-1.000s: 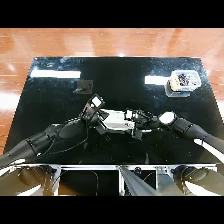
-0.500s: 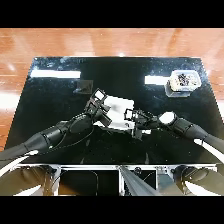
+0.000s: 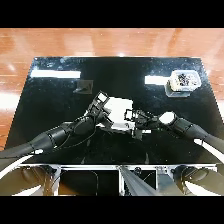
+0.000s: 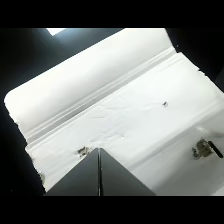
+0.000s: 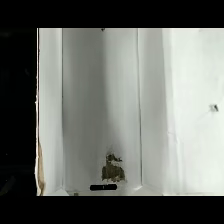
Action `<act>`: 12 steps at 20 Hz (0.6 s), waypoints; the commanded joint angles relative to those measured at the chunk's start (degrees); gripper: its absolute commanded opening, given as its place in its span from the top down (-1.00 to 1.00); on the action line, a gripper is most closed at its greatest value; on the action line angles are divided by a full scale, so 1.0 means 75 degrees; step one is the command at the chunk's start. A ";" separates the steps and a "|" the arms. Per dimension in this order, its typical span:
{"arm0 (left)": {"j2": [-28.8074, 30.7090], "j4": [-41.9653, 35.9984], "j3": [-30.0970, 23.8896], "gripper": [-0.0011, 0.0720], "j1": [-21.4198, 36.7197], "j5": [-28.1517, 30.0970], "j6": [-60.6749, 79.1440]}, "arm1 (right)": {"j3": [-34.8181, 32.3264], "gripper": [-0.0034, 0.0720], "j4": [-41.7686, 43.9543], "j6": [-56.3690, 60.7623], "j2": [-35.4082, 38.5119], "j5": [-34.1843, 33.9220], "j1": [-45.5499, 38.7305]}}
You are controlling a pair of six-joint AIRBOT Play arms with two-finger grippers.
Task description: Fold the box and place the chain.
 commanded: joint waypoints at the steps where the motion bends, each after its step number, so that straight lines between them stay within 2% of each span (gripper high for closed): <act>1: 0.0070 0.0015 0.0006 0.92 -0.0017 0.0335 -0.0003 | 0.0000 -0.74 0.0015 -0.0003 -0.0006 -0.0006 0.0009; 4: 0.0580 0.0361 0.0006 0.92 0.0029 0.0769 0.0000 | 0.0000 -0.74 0.0015 -0.0003 -0.0006 -0.0006 0.0009; 6: 0.1061 0.0571 0.0006 0.92 0.0291 0.1364 -0.0012 | 0.0000 -0.74 0.0015 -0.0003 -0.0006 -0.0006 0.0009; 9: 0.1923 0.0790 0.0006 0.91 0.1157 0.2888 -0.0006 | 0.0000 -0.74 0.0015 -0.0003 -0.0006 -0.0006 0.0009; 12: 0.2422 0.1655 0.0006 0.91 0.2547 0.4657 0.0009 | 0.0000 -0.74 0.0015 -0.0003 -0.0006 -0.0006 0.0009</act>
